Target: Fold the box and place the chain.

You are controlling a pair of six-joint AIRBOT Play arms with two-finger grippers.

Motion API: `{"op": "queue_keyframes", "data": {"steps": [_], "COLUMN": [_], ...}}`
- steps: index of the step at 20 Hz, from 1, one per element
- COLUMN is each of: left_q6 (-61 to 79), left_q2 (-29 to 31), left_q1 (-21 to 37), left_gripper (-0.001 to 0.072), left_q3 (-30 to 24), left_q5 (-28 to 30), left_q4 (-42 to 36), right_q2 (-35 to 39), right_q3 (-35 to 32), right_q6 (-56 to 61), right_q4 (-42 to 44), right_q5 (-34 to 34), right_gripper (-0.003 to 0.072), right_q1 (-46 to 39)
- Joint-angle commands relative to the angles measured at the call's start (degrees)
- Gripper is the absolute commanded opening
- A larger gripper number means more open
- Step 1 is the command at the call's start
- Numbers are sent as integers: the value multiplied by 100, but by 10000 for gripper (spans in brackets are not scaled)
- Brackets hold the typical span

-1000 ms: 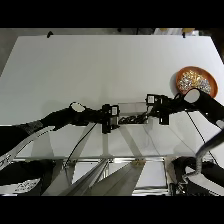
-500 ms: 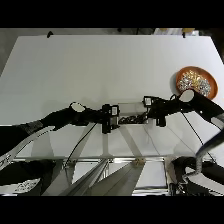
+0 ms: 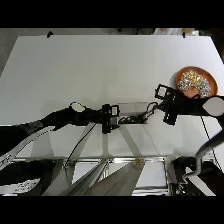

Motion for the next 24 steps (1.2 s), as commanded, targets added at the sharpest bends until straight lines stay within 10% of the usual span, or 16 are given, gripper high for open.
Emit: {"op": "queue_keyframes", "data": {"steps": [1, 12, 18, 24], "left_q6": [0, 0, 0, 0], "left_q2": [-2, -2, -2, -2], "left_q1": [-4, -4, -4, -4], "left_gripper": [311, 311, 311, 311], "left_q3": [-2, -2, -2, -2], "left_q5": [0, 0, 0, 0], "left_q4": [2, 2, 2, 2], "right_q2": [876, -192, -769, 155], "right_q3": [7, 7, 9, 9], "right_q6": [680, 688, 726, 444], "right_q4": [691, 2269, 1397, 1182], "right_q5": [-120, -1292, -1233, -127], "right_gripper": [15, 16, 194, 164], "right_q1": [442, 2068, 2033, 444]}}
